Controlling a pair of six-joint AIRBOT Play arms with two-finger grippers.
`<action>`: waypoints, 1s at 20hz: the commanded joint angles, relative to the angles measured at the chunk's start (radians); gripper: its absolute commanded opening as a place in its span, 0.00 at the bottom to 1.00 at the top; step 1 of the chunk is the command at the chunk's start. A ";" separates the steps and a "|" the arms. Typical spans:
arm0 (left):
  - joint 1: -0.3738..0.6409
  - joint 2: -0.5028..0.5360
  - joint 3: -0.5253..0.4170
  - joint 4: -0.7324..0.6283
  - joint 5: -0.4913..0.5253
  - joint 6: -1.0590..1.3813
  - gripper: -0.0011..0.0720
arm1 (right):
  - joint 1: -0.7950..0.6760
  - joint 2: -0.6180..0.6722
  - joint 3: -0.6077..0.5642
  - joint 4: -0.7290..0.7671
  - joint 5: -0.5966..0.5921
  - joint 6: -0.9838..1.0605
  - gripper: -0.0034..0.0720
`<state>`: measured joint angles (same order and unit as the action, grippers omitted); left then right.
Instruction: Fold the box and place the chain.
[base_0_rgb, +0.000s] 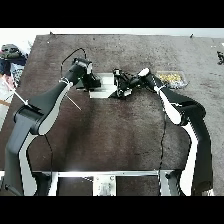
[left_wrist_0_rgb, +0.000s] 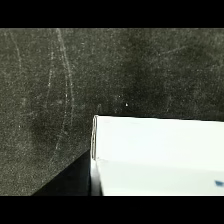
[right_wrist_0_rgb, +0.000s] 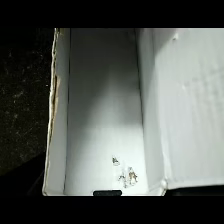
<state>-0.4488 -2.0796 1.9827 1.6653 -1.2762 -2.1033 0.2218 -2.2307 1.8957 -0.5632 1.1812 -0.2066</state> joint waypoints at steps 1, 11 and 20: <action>0.001 -0.001 0.001 -0.021 0.002 -0.016 0.03 | -0.001 0.001 0.000 -0.002 0.001 0.001 0.71; 0.006 0.028 0.067 -0.039 -0.082 0.155 0.74 | -0.001 0.001 0.000 -0.002 0.001 0.001 0.71; 0.033 0.183 0.084 -0.150 -0.068 0.590 0.94 | -0.001 0.001 0.000 -0.002 0.001 0.001 0.71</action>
<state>-0.4301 -1.9526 2.0659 1.5642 -1.3952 -1.6592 0.2203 -2.2307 1.8957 -0.5655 1.1831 -0.2054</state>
